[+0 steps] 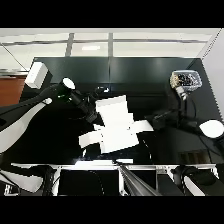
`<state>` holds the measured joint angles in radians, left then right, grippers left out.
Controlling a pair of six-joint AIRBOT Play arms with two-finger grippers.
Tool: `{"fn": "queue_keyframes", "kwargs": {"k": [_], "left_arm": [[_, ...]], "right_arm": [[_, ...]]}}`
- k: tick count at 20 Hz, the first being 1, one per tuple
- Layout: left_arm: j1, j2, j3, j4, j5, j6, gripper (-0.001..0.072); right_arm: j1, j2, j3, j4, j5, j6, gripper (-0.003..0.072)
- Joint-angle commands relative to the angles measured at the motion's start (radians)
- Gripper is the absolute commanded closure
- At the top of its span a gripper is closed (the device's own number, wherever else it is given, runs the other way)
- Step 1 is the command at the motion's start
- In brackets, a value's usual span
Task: Fold the box and place the chain.
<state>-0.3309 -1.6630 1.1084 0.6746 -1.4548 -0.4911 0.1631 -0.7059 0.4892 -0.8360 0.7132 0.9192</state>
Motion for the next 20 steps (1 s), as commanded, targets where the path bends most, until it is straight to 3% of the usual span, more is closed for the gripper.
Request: {"fn": "queue_keyframes", "kwargs": {"k": [1,4,10,14,17,20], "left_arm": [[-0.013,0.126,-0.079,-0.024,0.173,0.024,0.0692],[-0.072,0.223,-0.144,0.000,0.333,0.276,0.0690],[-0.148,0.147,-0.142,0.079,0.398,0.391,0.0688],[-0.168,0.137,-0.143,0.162,0.534,0.395,0.0687],[-0.167,0.129,-0.142,0.163,0.630,0.395,0.0686],[-0.167,0.125,-0.142,0.163,0.650,0.395,0.0685]], "right_arm": [[-0.003,0.001,0.118,-0.175,0.024,-0.225,0.0041],[-0.003,-0.008,0.112,-0.174,0.064,-0.483,0.0041],[-0.003,-0.093,0.077,-0.159,0.068,-0.502,0.0041],[-0.002,-0.129,0.042,-0.159,0.063,-0.564,0.0041],[0.041,-0.145,-0.001,-0.134,-0.004,-0.579,0.0041],[0.122,-0.154,-0.032,-0.080,-0.031,-0.580,0.0040]]}}
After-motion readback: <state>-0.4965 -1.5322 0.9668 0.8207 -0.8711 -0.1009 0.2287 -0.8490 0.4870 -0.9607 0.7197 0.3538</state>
